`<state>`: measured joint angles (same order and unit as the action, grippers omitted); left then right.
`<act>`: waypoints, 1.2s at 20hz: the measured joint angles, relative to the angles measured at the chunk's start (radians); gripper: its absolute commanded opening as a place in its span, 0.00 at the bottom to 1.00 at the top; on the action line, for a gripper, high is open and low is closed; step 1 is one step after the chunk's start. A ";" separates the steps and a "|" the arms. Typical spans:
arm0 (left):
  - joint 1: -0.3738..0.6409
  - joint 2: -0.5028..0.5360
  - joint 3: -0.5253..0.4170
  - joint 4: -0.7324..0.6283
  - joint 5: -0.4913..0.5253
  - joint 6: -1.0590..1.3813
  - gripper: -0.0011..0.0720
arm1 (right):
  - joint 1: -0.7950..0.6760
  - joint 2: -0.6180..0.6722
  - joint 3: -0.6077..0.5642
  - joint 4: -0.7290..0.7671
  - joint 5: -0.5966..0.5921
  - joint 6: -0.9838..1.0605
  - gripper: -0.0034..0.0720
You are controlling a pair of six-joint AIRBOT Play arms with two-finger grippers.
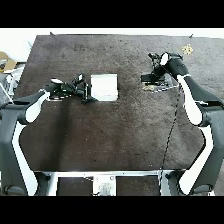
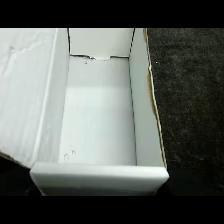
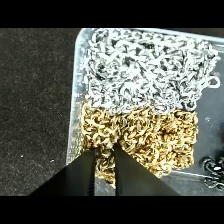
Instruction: Fold the box and place the chain.
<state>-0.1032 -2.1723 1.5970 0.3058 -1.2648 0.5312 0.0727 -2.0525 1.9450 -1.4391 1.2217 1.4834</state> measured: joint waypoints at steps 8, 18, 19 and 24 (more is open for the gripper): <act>0.000 0.000 0.000 0.000 0.000 0.000 0.40 | 0.001 0.026 0.005 0.000 0.033 0.000 0.05; 0.000 0.000 0.000 0.000 0.000 0.000 0.40 | 0.006 0.238 0.005 -0.068 0.057 -0.009 0.05; 0.000 0.000 0.000 0.000 0.000 0.000 0.40 | 0.009 0.271 0.005 -0.071 0.055 -0.012 0.05; 0.000 0.000 0.000 0.000 0.000 0.000 0.40 | 0.055 0.476 0.005 -0.106 -0.074 -0.024 0.05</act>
<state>-0.1032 -2.1723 1.5970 0.3058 -1.2648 0.5312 0.1272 -1.5764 1.9499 -1.5452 1.1477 1.4597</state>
